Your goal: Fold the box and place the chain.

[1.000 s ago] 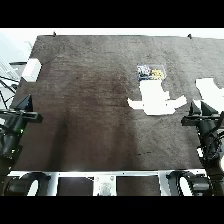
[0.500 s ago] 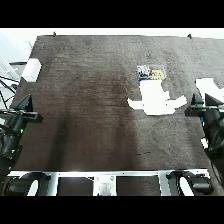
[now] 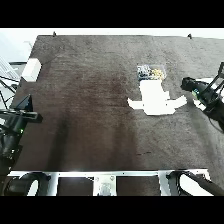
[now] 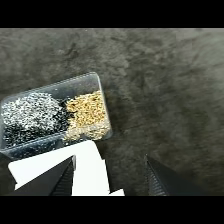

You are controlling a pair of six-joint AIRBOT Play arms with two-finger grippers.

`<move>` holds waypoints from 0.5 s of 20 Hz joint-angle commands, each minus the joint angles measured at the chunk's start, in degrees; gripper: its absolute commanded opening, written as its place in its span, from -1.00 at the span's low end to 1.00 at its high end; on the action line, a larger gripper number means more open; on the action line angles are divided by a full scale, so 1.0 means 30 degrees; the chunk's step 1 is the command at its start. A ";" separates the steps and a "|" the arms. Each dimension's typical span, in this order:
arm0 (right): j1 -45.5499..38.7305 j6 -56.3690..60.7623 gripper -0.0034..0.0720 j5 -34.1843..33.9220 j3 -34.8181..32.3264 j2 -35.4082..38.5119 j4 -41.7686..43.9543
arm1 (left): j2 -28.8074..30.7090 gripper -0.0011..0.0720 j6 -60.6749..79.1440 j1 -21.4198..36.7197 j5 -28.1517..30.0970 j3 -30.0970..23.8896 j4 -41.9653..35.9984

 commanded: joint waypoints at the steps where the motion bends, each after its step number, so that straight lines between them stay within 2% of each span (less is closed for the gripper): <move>1: -0.3257 0.9959 0.44 0.7563 0.3300 -0.3228 -1.0783 | 0.0007 -0.91 0.0007 -0.0007 0.0000 0.0022 0.0007; 2: -0.3927 1.1999 0.44 0.9194 0.4408 -0.3555 -1.3908 | 0.0007 -0.91 0.0007 -0.0007 0.0015 0.0022 0.0007; 4: -0.5042 1.4120 0.45 1.1511 0.6484 -0.3985 -1.7245 | 0.0007 -0.91 0.0000 -0.0007 0.0000 0.0022 0.0007; 7: -0.6360 1.4790 0.45 1.6385 1.0528 -0.5916 -1.8484 | 0.0007 -0.91 0.0000 -0.0007 0.0000 0.0022 0.0007; 10: -0.6317 1.5504 0.45 2.0021 1.4280 -0.8772 -1.9518 | 0.0007 -0.91 0.0007 -0.0007 0.0007 0.0022 0.0007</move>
